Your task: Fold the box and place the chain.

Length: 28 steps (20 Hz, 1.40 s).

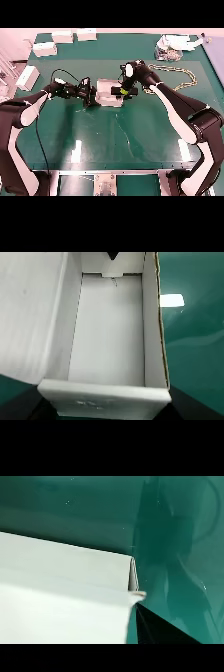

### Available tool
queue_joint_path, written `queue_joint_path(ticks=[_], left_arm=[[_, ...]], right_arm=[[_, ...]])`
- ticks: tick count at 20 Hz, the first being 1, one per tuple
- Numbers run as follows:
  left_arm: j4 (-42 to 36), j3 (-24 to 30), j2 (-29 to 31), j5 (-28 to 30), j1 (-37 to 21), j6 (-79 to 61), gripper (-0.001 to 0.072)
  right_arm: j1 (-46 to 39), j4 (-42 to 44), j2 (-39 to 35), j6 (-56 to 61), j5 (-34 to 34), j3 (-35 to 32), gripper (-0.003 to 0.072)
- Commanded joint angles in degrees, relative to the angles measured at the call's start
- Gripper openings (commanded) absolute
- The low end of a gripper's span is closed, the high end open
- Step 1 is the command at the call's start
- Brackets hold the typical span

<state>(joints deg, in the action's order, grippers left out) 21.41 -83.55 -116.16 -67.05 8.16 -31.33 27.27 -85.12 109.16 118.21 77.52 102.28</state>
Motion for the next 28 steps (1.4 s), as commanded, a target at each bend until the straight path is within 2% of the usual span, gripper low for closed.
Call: queue_joint_path(ticks=[1,4,5,13,15,18,22,27,28], left_arm=[[0.04,0.00,0.02,-0.02,0.00,-0.02,0.0484],[0.04,0.00,0.02,-0.02,0.00,0.00,0.0484],[0.04,0.00,0.02,-0.02,0.00,-0.02,0.0484],[0.04,0.00,0.02,-0.02,0.00,0.00,0.0484],[0.04,0.00,0.02,-0.02,0.00,-0.02,0.0484],[0.04,0.00,0.02,-0.02,0.00,-0.02,0.0484],[0.04,0.00,0.02,-0.02,0.00,-0.02,0.0484],[0.04,0.00,0.02,-0.02,0.00,-0.02,0.0484],[0.04,0.00,0.02,-0.02,0.00,-0.02,0.0484]], right_arm=[[0.20,0.26,1.27,0.11,2.01,1.57,0.0355],[0.17,0.20,1.27,0.13,2.60,1.57,0.0342],[0.17,0.17,1.27,0.13,2.54,1.57,0.0299],[-0.07,0.22,2.73,1.64,1.97,1.60,0.0282],[-0.07,0.02,2.75,1.64,1.55,1.60,0.0211],[0.00,0.33,2.75,1.86,-0.13,1.70,0.0175],[0.85,2.08,3.06,1.75,-3.48,1.70,0.0018],[1.05,1.55,3.04,1.79,-3.34,1.70,0.0019],[0.98,1.49,3.02,1.79,-3.37,1.70,0.0131]])
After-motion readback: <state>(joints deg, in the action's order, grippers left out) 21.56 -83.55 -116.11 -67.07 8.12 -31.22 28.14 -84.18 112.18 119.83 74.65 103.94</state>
